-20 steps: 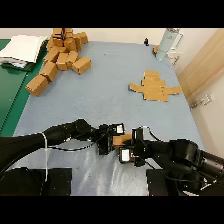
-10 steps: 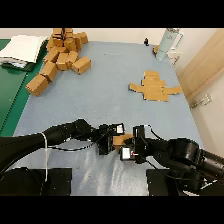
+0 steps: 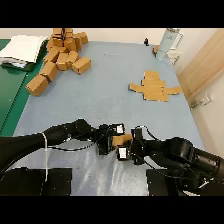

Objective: Fold the box.

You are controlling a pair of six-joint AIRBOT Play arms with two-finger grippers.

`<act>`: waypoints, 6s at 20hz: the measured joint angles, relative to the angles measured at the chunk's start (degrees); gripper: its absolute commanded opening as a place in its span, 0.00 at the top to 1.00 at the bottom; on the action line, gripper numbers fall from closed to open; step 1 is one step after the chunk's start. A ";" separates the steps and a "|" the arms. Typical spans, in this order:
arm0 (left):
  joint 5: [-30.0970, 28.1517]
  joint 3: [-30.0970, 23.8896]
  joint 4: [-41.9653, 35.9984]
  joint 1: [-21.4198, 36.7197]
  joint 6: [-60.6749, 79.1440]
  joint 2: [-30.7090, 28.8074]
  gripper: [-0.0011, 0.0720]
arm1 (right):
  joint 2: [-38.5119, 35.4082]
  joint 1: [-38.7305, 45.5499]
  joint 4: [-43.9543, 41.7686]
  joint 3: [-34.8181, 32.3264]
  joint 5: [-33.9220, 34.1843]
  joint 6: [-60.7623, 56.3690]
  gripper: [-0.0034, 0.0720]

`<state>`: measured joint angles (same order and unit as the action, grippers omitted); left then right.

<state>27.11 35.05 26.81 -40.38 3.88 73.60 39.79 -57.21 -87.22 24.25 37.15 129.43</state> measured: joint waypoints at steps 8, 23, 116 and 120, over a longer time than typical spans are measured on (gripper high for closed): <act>0.00 0.00 0.00 0.00 0.00 0.00 0.40 | 0.52 0.00 -0.20 0.00 0.28 0.00 0.95; 0.02 0.00 0.00 0.00 0.00 0.00 0.40 | -9.55 1.36 14.08 0.13 7.93 -25.81 0.95; 44.00 36.46 21.66 29.38 -62.03 -0.55 0.97 | 15.82 25.29 16.70 21.29 24.39 -69.59 0.95; 35.28 27.17 24.41 20.09 -66.90 -2.45 0.97 | 15.85 25.29 16.70 21.29 24.37 -69.57 0.95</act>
<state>62.39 62.22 51.22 -20.29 -63.02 71.16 55.64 -31.92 -70.52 45.54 61.52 59.86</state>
